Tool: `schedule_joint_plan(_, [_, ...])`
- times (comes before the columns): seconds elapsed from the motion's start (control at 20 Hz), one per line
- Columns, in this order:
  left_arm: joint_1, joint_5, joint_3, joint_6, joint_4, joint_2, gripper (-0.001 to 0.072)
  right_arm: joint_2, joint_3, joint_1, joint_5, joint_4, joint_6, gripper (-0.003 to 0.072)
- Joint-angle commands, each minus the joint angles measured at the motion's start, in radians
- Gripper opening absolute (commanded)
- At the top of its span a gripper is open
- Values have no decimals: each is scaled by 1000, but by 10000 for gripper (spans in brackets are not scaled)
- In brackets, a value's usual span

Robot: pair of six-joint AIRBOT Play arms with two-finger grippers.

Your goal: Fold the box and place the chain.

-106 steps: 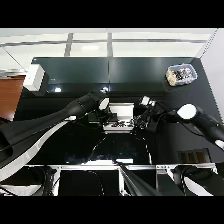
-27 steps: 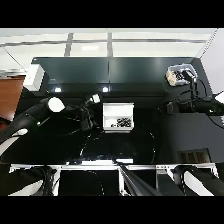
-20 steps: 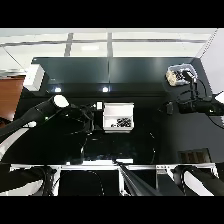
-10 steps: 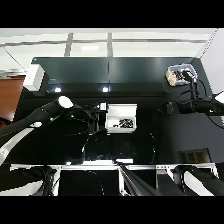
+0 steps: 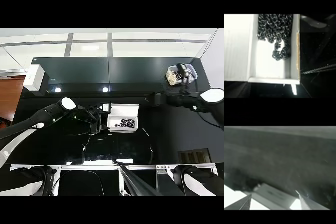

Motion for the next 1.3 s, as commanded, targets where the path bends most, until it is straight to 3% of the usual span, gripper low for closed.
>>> schedule_joint_plan(0.0, [-1, 10, 1, 0, 2, -1, 460, -95, 3, 128, -110, 74, -55, 708])
schedule_joint_plan(0.25, [-1, 10, 1, 0, 2, -1, 460, -94, 47, 168, 128, 42, -659, 708])
schedule_joint_plan(0.45, [-1, 10, 1, 0, 2, -1, 460, -92, 72, 183, 226, -78, -689, 708])
schedule_joint_plan(1.1, [-1, 9, 1, 0, 2, -1, 460, -92, 35, 306, 191, -176, -793, 707])
schedule_joint_plan(1.15, [-1, 9, 1, -1, 2, -1, 460, -92, 35, 306, 186, -193, -793, 685])
schedule_joint_plan(1.2, [-1, 9, 1, 0, 2, -1, 460, -92, 35, 303, 185, -190, -789, 453])
schedule_joint_plan(1.25, [-1, 9, 1, -1, 2, -1, 460, -92, 35, 304, 186, -188, -786, 334])
